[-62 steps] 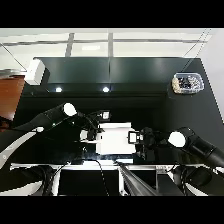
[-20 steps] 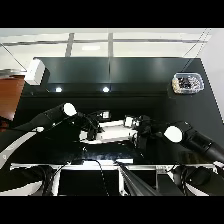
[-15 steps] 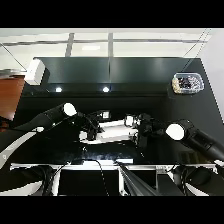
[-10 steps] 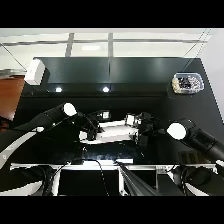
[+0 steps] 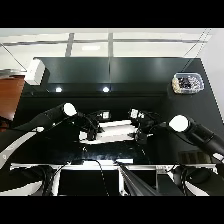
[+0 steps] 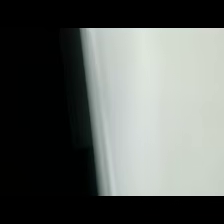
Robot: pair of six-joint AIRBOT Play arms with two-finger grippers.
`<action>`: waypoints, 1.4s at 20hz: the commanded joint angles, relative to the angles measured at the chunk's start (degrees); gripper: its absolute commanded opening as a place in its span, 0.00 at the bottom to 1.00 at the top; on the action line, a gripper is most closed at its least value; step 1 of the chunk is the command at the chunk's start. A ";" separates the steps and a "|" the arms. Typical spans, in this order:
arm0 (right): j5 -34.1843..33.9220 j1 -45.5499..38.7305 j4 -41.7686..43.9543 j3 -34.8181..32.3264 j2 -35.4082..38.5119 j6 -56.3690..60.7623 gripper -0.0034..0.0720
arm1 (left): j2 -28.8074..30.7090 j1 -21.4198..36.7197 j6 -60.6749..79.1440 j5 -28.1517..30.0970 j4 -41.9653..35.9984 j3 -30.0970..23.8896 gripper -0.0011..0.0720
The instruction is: Fold the box and place the chain.
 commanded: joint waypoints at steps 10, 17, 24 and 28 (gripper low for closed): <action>3.13 -0.20 10.21 -2.67 -5.09 -12.41 0.99 | 0.00 0.00 -0.02 0.42 0.24 0.02 0.05; 1.73 0.17 10.67 -4.68 -5.70 -13.53 0.98 | 0.00 0.00 -0.02 0.44 0.24 0.02 0.05; -1.86 1.90 14.45 -4.68 -9.73 -19.10 0.98 | 0.00 0.00 0.00 0.39 0.22 0.02 0.05; -3.08 2.19 14.01 -4.68 -9.73 -19.45 0.98 | 0.00 0.00 -0.02 0.42 0.24 0.02 0.05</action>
